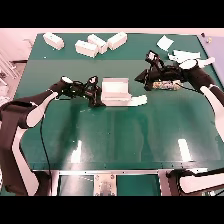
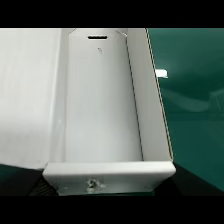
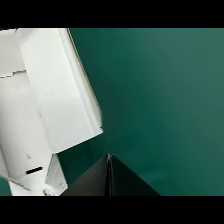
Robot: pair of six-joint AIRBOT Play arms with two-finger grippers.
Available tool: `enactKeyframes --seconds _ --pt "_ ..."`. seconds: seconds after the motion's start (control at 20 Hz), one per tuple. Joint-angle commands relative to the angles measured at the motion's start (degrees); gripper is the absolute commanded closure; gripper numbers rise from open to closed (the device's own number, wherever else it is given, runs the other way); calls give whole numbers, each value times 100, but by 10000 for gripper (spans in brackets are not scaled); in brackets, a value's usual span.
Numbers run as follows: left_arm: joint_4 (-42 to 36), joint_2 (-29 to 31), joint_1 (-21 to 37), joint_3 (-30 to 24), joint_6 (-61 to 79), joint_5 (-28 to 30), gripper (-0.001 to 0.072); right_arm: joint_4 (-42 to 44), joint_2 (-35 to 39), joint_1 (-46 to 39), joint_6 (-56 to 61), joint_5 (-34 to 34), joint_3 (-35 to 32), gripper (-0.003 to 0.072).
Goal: Fold the box and place the chain.
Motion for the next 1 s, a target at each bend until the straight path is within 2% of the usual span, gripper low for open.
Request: enactKeyframes --seconds 0.0,0.05,0.1,0.15,0.55,0.65,0.75,0.95 --pt "2 -4 2 0 0 7 241 -254 562 -35 289 0 -745 668" --pt "2 -4 2 0 0 7 241 -256 555 -44 205 2 -920 565" --pt "2 -4 2 0 0 4 241 -251 542 -44 -76 2 -1102 361" --pt "2 -4 2 0 0 7 240 -249 501 -39 -289 0 -1209 261" --pt "2 -4 2 0 0 4 241 -181 -105 -20 -1681 7 -1246 290" --pt "2 -4 2 0 0 7 241 -17 -190 -20 -1840 7 -1246 293" --pt "2 -4 2 0 0 7 241 269 -247 -17 -2122 2 -1246 333" --pt "2 -4 2 0 0 4 241 566 -361 -17 -2459 -118 -1228 331"
